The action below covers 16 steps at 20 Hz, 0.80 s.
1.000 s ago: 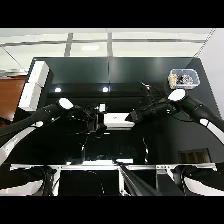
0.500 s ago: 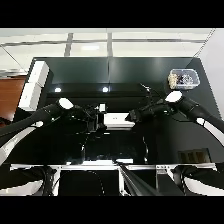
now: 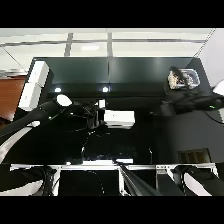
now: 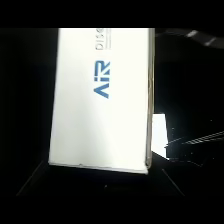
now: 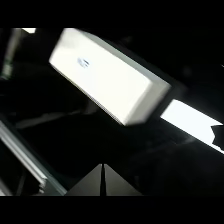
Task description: Fold the box and place the chain.
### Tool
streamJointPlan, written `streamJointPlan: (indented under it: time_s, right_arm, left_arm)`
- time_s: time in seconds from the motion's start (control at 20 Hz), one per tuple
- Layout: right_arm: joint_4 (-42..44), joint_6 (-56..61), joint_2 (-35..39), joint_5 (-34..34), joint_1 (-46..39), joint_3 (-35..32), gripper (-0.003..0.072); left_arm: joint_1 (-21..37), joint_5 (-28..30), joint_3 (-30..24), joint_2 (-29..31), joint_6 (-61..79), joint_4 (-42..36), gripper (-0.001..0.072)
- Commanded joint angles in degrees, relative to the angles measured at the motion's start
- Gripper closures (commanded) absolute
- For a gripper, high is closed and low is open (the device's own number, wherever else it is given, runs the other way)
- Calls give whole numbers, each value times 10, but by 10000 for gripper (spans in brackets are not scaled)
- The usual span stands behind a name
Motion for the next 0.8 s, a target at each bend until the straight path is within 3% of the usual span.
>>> streamJointPlan:
  time_s: [0.0,0.2,0.4,0.55,0.75]
  right_arm:
    - [-87,21,101,56,-94,-15,672]
    - [-67,20,136,-3,-132,-72,672]
    - [-50,20,136,-73,-130,-125,671]
    - [-53,11,136,-73,-130,-134,671]
    - [-53,9,136,-83,-130,-134,671]
  left_arm:
    - [0,-7,10,61,-95,67,-8]
    - [-35,-9,29,94,-142,21,-5]
    - [-83,-1,114,7,-202,23,-4]
    - [-103,-14,183,-71,-221,26,-4]
    - [-112,-56,226,-125,-280,75,-4]
